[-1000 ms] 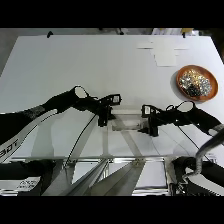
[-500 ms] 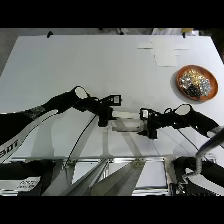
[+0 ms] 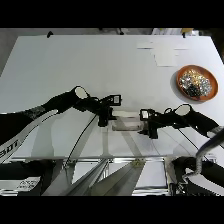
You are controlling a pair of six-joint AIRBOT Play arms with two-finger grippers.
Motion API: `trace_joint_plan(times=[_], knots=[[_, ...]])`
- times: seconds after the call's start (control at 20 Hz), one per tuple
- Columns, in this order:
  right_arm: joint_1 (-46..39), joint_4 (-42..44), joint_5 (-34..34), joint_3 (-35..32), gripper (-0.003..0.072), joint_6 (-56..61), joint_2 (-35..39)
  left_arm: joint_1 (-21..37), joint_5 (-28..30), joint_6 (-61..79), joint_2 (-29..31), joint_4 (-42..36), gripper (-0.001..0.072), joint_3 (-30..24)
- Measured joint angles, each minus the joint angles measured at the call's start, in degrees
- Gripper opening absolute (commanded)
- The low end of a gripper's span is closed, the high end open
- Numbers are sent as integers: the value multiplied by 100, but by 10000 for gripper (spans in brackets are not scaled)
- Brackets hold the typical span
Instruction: Fold the box and place the chain.
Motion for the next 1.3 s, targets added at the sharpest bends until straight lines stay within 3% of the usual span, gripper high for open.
trace_joint_plan(times=[0.5, 1.3], knots=[[0, 127, -282, -170, 346, -330, 2, 0, 0, 0, 0, 2, 9, 0], [4, 107, -350, -179, 341, -361, 2, 0, 0, 0, 0, 2, 9, 0]])
